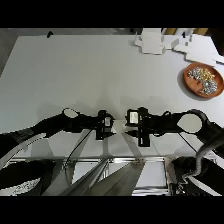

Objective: Fold the box and place the chain.

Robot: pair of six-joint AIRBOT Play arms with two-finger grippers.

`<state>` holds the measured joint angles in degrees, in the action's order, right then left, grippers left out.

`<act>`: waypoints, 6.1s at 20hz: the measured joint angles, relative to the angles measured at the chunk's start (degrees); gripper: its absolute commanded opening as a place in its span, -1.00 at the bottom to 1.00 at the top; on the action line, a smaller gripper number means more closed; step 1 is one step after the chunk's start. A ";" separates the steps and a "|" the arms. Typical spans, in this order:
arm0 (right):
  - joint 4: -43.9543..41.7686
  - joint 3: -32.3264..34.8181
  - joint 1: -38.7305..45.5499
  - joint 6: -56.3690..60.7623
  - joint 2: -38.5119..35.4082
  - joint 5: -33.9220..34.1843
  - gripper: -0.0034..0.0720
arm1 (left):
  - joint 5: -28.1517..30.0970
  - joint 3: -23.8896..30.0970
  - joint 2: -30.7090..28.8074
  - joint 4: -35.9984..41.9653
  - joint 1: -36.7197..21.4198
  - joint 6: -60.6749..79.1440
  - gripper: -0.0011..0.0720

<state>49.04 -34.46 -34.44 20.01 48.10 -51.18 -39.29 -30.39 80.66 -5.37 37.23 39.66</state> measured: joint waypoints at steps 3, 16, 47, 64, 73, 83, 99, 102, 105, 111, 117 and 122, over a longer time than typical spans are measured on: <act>-0.04 -1.44 3.72 -0.59 1.27 -0.46 0.05 | 0.00 0.00 0.00 0.00 0.00 0.00 -0.94; 2.29 -2.32 5.60 -4.94 8.41 -3.43 0.17 | 0.04 0.00 0.00 0.02 0.00 -0.07 -0.94; 0.61 0.94 5.14 -0.79 9.09 4.74 0.01 | 0.09 0.00 0.00 -0.07 -0.04 -0.02 -0.94; -0.07 2.29 5.16 -0.76 8.90 4.28 0.35 | -0.22 0.00 0.00 -0.17 0.02 0.04 -0.94; -1.42 2.29 5.16 -0.96 6.29 2.47 -0.15 | -0.11 0.00 0.00 -0.04 0.04 0.04 -0.94; -1.36 2.29 5.16 -3.69 6.12 3.06 -0.47 | 0.24 0.00 0.00 0.11 0.04 -0.17 -0.94; -1.44 2.29 1.25 -3.48 9.79 5.92 -0.06 | -0.20 0.00 0.00 -0.04 0.00 0.13 -0.94; -1.31 2.29 1.11 -3.41 9.88 4.70 0.01 | -0.50 0.02 0.00 -0.22 0.07 0.22 -0.94; -1.29 2.29 1.01 -3.39 9.20 3.26 0.01 | -0.20 0.02 0.00 -0.07 0.07 0.20 -0.94; -1.46 2.29 1.01 -3.37 6.88 2.49 -0.45 | -0.04 0.02 0.00 0.00 0.07 0.02 -0.94; -1.53 2.29 1.01 -3.37 6.40 2.75 -0.66 | 0.02 0.02 0.00 0.02 0.07 -0.02 -0.94; -1.51 2.29 1.01 -3.37 6.78 3.65 -0.86 | 0.02 0.02 0.00 0.02 0.07 -0.04 -0.94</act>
<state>47.53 -32.16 -33.43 16.64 54.87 -47.53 -39.27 -30.37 80.66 -5.34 37.30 39.62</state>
